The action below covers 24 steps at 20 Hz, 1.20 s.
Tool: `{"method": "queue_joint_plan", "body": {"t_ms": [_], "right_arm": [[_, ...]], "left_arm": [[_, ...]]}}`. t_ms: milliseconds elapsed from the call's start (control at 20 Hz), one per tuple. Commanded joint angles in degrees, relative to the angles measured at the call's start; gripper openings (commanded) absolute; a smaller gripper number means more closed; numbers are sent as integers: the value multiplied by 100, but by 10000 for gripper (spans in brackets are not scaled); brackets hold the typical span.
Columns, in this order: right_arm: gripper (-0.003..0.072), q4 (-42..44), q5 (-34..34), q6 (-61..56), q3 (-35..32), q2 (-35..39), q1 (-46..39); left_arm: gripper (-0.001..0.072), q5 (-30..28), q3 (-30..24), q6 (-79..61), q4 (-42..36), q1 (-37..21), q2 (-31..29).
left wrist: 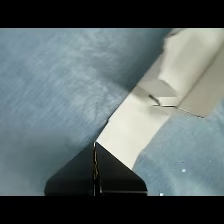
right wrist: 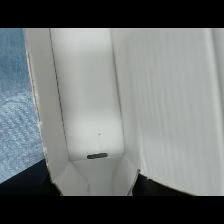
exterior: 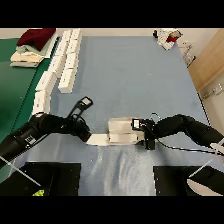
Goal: Fold the box.
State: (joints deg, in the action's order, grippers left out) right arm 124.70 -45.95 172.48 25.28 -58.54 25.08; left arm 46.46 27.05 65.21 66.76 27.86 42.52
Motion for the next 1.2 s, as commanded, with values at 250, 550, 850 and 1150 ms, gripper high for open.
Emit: {"method": "queue_joint_plan", "body": {"t_ms": [250, 550, 850, 1150], "right_arm": [[428, 0, 2, 0, 2, 2, 0], [428, 0, 2, 0, 2, 2, 0], [428, 0, 2, 0, 2, 2, 0], [428, 0, 2, 0, 2, 2, 0]], "left_arm": [[16, 1290, -291, 1405, -334, -2107, 15], [16, 531, -645, 376, -2223, -1449, 734], [16, -476, -636, 291, -2852, -245, 1340], [15, -433, -219, 293, -2940, -72, 1314]]}}
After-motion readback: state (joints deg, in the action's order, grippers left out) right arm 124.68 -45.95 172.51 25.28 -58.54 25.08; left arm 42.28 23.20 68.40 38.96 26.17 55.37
